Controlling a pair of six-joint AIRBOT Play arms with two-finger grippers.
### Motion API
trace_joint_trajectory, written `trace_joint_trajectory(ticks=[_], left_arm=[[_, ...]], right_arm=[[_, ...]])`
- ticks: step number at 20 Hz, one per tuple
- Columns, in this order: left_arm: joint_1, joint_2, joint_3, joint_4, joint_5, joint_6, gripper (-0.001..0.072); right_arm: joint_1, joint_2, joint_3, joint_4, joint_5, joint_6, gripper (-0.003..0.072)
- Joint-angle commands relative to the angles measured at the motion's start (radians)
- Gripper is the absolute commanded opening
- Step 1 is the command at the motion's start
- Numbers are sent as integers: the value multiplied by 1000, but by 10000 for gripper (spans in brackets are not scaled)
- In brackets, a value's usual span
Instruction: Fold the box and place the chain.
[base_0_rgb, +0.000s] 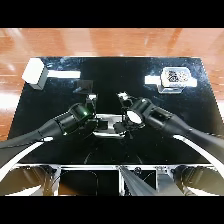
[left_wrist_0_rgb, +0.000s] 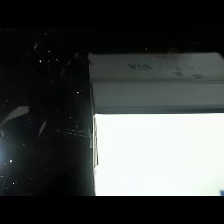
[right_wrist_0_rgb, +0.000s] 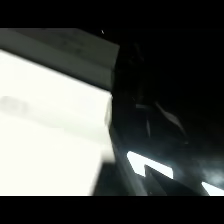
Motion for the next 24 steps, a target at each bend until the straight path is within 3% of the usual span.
trace_joint_trajectory(ticks=[1,5,8,10,12,14,16,19,24], left_arm=[[0,0,1,1,1,-1,20],[0,0,1,0,2,-1,20],[0,0,1,-1,1,-1,20],[0,0,1,-2,1,-1,20],[0,0,1,-2,1,-1,20],[0,0,1,-4,2,-1,20],[0,0,1,-3,2,-1,20],[0,0,1,-4,3,-1,20],[0,0,1,-4,2,-1,20]], right_arm=[[14,138,-12,-41,132,-42,621],[20,391,-117,-171,286,-21,621],[-66,553,-181,-387,335,18,621],[-221,574,-181,-478,275,9,621],[-430,550,-180,-446,101,-53,621],[-636,480,-158,-363,-74,-121,621],[-798,346,-92,-266,-171,-192,621],[-927,76,85,-186,-196,-249,621],[-959,-288,426,-106,-177,-278,620]])
